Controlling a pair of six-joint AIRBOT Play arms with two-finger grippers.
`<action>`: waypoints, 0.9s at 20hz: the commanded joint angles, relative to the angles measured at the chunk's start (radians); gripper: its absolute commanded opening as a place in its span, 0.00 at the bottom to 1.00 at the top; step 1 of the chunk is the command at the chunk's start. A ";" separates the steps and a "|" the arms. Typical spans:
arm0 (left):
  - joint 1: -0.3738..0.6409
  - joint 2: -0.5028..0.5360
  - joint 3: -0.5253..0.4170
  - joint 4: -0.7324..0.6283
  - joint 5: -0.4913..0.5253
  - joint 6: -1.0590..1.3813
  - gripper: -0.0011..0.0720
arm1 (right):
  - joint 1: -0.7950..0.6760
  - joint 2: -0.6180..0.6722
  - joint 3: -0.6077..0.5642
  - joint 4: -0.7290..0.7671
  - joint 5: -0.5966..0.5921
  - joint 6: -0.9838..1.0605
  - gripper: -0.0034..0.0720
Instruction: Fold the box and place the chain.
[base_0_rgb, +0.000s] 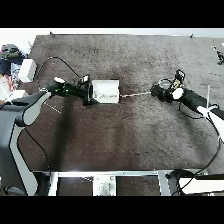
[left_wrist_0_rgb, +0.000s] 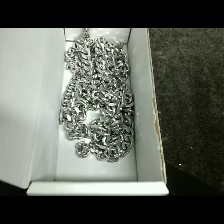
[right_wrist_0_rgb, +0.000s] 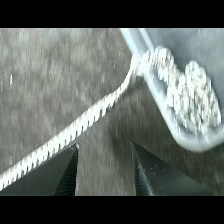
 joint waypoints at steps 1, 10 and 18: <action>0.000 0.000 0.000 0.000 0.000 0.000 0.33 | -0.008 -0.088 0.064 0.027 -0.051 0.009 0.55; 0.000 0.000 0.000 0.000 0.000 0.000 0.33 | 0.044 -0.055 0.107 0.042 -0.021 -0.025 0.07; 0.000 0.000 0.000 0.000 0.000 0.000 0.33 | 0.388 0.334 0.109 0.042 -0.052 -0.154 0.07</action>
